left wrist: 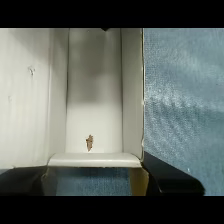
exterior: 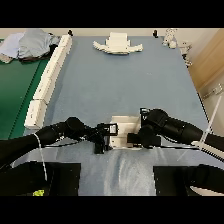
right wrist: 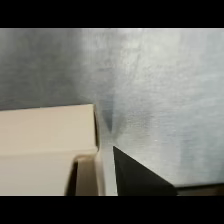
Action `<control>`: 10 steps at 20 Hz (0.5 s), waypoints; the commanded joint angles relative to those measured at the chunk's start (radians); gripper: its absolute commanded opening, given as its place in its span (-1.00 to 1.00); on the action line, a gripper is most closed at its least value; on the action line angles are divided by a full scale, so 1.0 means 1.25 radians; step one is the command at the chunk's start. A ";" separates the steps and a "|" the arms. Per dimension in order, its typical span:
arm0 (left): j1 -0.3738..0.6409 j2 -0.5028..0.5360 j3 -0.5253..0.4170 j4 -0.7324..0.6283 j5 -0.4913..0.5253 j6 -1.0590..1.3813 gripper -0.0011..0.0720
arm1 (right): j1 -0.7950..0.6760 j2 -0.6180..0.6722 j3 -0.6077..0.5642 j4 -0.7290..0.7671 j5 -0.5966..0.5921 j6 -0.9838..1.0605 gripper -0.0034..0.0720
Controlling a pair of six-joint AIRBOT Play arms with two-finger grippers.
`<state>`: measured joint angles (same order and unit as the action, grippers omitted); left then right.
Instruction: Fold the box.
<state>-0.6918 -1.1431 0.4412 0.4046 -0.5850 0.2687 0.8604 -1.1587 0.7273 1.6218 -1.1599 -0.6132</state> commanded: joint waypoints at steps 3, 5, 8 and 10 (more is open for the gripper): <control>0.000 -0.001 0.000 0.000 0.001 0.001 0.45 | 0.003 0.001 0.026 -0.012 -0.024 -0.013 0.00; 0.000 -0.001 0.000 0.000 0.001 0.001 0.45 | 0.003 0.001 0.042 -0.031 -0.051 -0.024 0.18; 0.000 -0.001 0.000 0.000 0.001 0.001 0.45 | 0.002 0.000 0.053 -0.049 -0.070 -0.027 0.23; 0.000 -0.001 0.000 0.000 0.001 0.001 0.45 | 0.001 0.000 0.053 -0.055 -0.070 -0.027 0.10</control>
